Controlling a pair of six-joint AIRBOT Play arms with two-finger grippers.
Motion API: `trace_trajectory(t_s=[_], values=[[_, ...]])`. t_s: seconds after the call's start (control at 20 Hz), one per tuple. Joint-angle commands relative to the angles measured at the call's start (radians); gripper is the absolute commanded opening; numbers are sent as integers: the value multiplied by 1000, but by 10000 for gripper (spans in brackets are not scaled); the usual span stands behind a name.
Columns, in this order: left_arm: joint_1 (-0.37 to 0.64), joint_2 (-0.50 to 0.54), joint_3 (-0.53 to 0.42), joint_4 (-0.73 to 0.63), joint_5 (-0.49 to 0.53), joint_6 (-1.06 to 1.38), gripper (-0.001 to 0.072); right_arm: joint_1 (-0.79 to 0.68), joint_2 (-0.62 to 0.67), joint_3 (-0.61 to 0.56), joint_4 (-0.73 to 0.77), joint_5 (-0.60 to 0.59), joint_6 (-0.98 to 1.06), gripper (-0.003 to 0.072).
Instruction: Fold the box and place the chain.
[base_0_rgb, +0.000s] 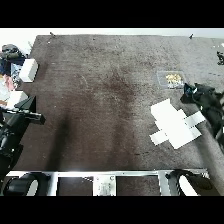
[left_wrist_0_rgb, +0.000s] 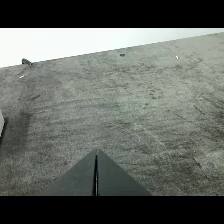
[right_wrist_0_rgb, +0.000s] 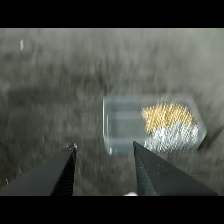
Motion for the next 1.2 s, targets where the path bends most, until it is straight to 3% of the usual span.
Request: trace_trajectory(t_s=[0.0, 0.1, 0.25, 0.6, 0.9, 1.15], values=[[0, 1, 0, 0, 1, 0, 12, -270, -291, 205, -25, 487, 21, 419], [0, 1, 0, 0, 0, 0, 12, -415, -398, 313, -92, 674, 33, 419], [0, 1, 0, 0, 0, 0, 12, -557, -537, 488, -286, 798, 137, 418], [0, 1, 0, 0, 1, 0, 12, -601, -902, 899, -716, 1177, 189, 416], [0, 1, 0, 0, 1, 0, 13, -596, -1134, 1123, -786, 1344, 153, 415], [0, 1, 0, 0, 1, 0, 12, -581, -1230, 1138, -767, 1410, 12, 397]])
